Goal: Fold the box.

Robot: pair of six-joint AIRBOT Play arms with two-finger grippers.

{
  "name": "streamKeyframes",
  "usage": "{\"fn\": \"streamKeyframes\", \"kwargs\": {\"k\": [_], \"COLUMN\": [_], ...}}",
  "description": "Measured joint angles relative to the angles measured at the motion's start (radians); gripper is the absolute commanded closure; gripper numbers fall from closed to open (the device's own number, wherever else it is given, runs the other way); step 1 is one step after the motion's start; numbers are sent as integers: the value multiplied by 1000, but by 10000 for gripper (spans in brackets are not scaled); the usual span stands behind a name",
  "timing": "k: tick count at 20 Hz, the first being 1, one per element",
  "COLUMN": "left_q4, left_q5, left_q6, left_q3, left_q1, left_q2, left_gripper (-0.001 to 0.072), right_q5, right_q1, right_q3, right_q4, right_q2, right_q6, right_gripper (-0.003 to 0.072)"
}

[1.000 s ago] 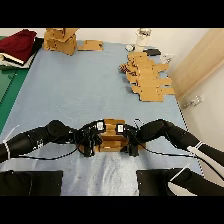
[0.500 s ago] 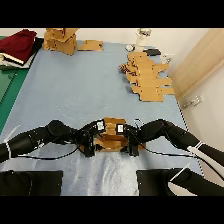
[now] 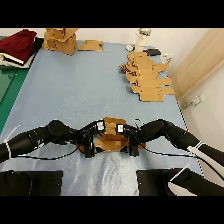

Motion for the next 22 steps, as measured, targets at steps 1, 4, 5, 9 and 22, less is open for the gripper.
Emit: {"fn": "streamKeyframes", "kwargs": {"k": [1, 4, 5, 9, 22], "left_q4": [0, 3, 4, 90, 759], "left_q5": [0, 0, -1, 22, -220], "left_q6": [0, -1, -1, -55, -1285], "left_q3": [0, 0, 0, 0, -19], "left_q1": [0, 0, 0, 0, 260], "left_q2": [0, 0, 1, 28, 384], "left_gripper": [12, 702, 697, 698, 698], "right_q5": [0, 0, 0, 0, 0], "right_q1": [0, 0, 0, 0, 0], "right_q3": [0, 0, 0, 0, 0], "right_q4": [0, 0, 1, 2, 1], "right_q2": [0, 0, 0, 0, 0], "right_q6": [0, 0, 2, 2, 1], "right_gripper": [171, 171, 171, 171, 171]}}
